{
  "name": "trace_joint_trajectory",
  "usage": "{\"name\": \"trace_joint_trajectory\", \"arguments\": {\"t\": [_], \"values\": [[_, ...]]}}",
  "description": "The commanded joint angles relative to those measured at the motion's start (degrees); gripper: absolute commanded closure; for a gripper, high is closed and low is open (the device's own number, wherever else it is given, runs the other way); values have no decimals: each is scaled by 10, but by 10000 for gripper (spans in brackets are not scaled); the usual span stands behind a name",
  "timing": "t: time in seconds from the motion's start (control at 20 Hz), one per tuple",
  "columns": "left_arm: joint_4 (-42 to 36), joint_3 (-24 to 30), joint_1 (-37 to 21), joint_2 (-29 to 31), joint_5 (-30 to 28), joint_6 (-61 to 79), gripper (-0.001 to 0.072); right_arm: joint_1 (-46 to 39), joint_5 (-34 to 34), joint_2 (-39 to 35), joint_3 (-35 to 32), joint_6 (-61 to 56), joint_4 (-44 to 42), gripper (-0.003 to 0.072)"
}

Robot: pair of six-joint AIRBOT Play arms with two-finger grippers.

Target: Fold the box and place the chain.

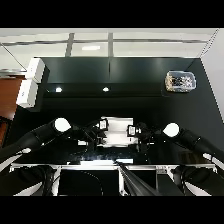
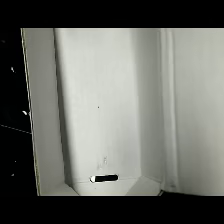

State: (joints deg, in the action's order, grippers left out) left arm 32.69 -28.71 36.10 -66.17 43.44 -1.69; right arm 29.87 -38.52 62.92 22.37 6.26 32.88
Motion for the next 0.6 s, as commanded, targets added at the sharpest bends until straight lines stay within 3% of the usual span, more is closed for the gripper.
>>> {"name": "trace_joint_trajectory", "arguments": {"t": [0.0,0.05,0.1,0.15,0.2,0.35,0.55], "values": [[-2,0,0,-1,1,0,320,0,0,0,0,0,2,260],[-1,0,0,0,3,0,302,0,0,0,0,0,2,259],[3,0,0,1,3,0,418,0,0,0,0,0,2,260],[19,-1,-2,8,4,-3,644,0,0,0,0,0,2,260],[34,-3,-9,19,5,-24,680,0,0,0,0,0,2,260],[64,-4,-87,84,50,-104,680,0,2,0,0,0,2,259],[103,-3,-313,147,131,-326,678,0,2,0,0,0,2,259]]}}
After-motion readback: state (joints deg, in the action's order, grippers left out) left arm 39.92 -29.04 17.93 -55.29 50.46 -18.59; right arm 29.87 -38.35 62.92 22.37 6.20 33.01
